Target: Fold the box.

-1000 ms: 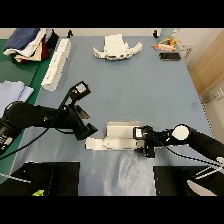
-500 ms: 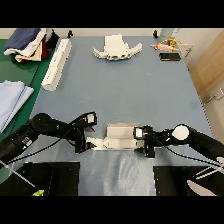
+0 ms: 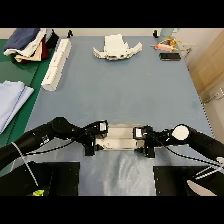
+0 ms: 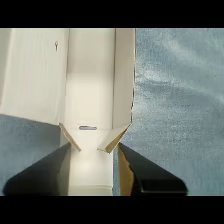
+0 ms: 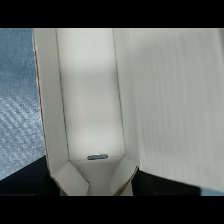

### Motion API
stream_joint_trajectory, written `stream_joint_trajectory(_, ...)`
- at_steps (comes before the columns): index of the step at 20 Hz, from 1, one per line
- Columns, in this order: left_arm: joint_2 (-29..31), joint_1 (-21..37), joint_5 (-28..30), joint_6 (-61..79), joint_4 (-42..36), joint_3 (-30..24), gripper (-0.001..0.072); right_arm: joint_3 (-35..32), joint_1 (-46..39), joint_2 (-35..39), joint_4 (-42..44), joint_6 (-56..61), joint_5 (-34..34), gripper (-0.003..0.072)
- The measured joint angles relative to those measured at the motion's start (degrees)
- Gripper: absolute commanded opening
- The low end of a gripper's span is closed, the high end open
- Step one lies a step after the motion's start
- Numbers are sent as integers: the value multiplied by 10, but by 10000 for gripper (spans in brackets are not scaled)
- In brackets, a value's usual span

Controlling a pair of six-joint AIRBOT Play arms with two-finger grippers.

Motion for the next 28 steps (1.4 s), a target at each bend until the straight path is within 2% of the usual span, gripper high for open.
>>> stream_joint_trajectory(1, -5, -4, 5, 7, -8, 0, 343, 0, 0, 0, 0, 0, 0, 474)
stream_joint_trajectory(2, -9, -7, 10, 13, -13, 0, 301, 0, 0, 0, 0, 0, 0, 474)
stream_joint_trajectory(3, -12, -9, 16, 17, -17, 0, 164, 0, 0, 0, 0, 0, 0, 474)
stream_joint_trajectory(9, -19, -24, 57, 30, -38, 0, 167, 0, 0, 0, 0, 0, 0, 474)
stream_joint_trajectory(14, -30, -42, 79, 61, -93, 0, 172, 0, 0, 0, 0, 0, 0, 474)
stream_joint_trajectory(15, -33, -45, 81, 67, -105, 0, 214, 0, 0, 0, 0, 0, 0, 474)
stream_joint_trajectory(17, -39, -46, 85, 76, -124, 0, 624, 0, -1, 0, 0, 1, 0, 474)
stream_joint_trajectory(22, -50, -48, 87, 75, -143, 0, 618, 0, -1, 0, 0, 0, 0, 474)
stream_joint_trajectory(23, -51, -48, 88, 74, -143, -1, 493, 0, -1, 0, 0, 0, 0, 474)
stream_joint_trajectory(24, -51, -48, 89, 70, -144, -1, 203, 0, -1, 0, 0, 0, 0, 474)
stream_joint_trajectory(25, -50, -48, 90, 61, -139, -1, 18, 0, -1, 0, 0, 0, 0, 474)
stream_joint_trajectory(28, -31, -47, 90, -6, -88, 1, 15, 0, -1, 0, 0, 0, 0, 474)
